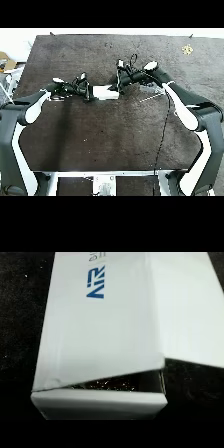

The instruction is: Fold the box and place the chain.

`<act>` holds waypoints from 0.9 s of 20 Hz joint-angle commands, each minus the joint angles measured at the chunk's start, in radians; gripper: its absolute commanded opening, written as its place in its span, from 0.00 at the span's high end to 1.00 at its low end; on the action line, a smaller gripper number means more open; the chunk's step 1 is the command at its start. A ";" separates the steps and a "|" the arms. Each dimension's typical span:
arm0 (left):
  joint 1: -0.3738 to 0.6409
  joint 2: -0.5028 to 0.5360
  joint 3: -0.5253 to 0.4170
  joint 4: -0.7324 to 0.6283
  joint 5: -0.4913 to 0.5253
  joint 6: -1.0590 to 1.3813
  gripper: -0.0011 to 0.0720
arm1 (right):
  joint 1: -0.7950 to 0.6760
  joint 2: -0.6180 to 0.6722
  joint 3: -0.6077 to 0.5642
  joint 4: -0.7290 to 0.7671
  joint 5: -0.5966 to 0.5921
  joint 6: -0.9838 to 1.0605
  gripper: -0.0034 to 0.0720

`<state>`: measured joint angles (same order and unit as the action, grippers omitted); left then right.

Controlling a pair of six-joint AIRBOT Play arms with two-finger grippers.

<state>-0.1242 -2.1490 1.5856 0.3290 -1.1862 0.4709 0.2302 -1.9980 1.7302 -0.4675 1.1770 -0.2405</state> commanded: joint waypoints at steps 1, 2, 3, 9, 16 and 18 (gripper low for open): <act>0.000 0.000 0.000 0.000 0.000 0.000 0.59 | 0.001 0.048 -0.059 0.000 -0.003 0.006 0.51; 0.000 0.000 0.000 0.000 0.001 0.000 0.59 | 0.001 0.050 -0.082 0.000 -0.015 -0.005 0.51; 0.000 0.000 0.000 0.000 0.000 0.000 0.60 | 0.001 0.050 -0.103 0.001 -0.026 -0.026 0.51; 0.000 0.000 0.000 0.000 0.000 0.000 0.59 | 0.024 0.038 -0.147 0.061 -0.151 -0.129 0.26; 0.000 0.000 0.000 0.000 0.000 0.000 0.60 | 0.023 0.042 -0.138 0.062 -0.216 -0.201 0.38; 0.000 0.000 0.000 0.000 0.000 0.000 0.59 | 0.022 0.056 -0.138 0.064 -0.194 -0.201 0.38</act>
